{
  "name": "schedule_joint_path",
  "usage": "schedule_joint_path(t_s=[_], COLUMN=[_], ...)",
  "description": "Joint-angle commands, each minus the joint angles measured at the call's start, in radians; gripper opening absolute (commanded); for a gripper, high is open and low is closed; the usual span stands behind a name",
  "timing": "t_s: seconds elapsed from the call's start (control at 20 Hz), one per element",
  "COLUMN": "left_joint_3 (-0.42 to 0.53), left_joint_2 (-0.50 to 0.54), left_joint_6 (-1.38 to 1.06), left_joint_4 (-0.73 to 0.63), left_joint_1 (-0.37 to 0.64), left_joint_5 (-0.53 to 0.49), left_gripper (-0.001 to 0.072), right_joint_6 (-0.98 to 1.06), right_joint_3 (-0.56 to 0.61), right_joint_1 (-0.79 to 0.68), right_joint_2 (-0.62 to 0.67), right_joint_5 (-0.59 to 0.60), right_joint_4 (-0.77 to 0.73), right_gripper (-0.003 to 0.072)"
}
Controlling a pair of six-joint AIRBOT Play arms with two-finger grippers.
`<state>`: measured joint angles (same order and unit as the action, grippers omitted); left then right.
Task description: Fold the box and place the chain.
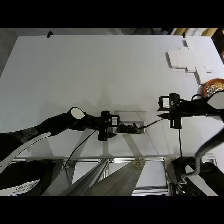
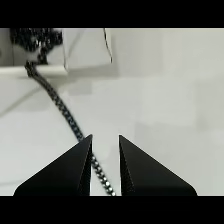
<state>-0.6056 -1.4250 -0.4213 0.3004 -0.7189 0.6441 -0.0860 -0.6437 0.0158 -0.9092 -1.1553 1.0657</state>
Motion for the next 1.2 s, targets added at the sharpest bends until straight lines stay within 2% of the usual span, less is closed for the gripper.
schedule_joint_path(t_s=[0.0, 0.2, 0.55, 0.7, 0.95, 1.15], left_joint_3=[0.000, 0.000, 0.000, 0.000, 0.000, 0.000], left_joint_2=[0.001, 0.001, 0.001, 0.001, 0.001, 0.001], left_joint_6=[0.000, 0.000, 0.000, 0.000, 0.000, 0.000], left_joint_4=[0.000, 0.000, 0.000, 0.000, 0.000, 0.000], left_joint_1=[0.000, 0.000, 0.000, 0.000, 0.000, 0.000], left_joint_5=[0.000, 0.000, 0.000, 0.000, 0.000, 0.000], left_gripper=[0.0389, 0.0389, 0.0389, 0.0389, 0.0389, 0.0389], right_joint_6=[-0.013, -0.028, -0.049, -0.052, -0.053, -0.053], right_joint_3=[0.000, 0.000, 0.001, 0.010, 0.029, 0.029], right_joint_1=[-0.018, -0.008, 0.066, 0.066, 0.066, 0.066], right_joint_2=[-0.108, -0.204, -0.283, -0.296, -0.320, -0.338], right_joint_5=[0.008, 0.031, 0.071, 0.084, 0.130, 0.118], right_joint_4=[0.063, 0.068, 0.132, 0.132, 0.131, 0.130], right_gripper=[0.0181, 0.0182, 0.0181, 0.0153, 0.0153, 0.0037])
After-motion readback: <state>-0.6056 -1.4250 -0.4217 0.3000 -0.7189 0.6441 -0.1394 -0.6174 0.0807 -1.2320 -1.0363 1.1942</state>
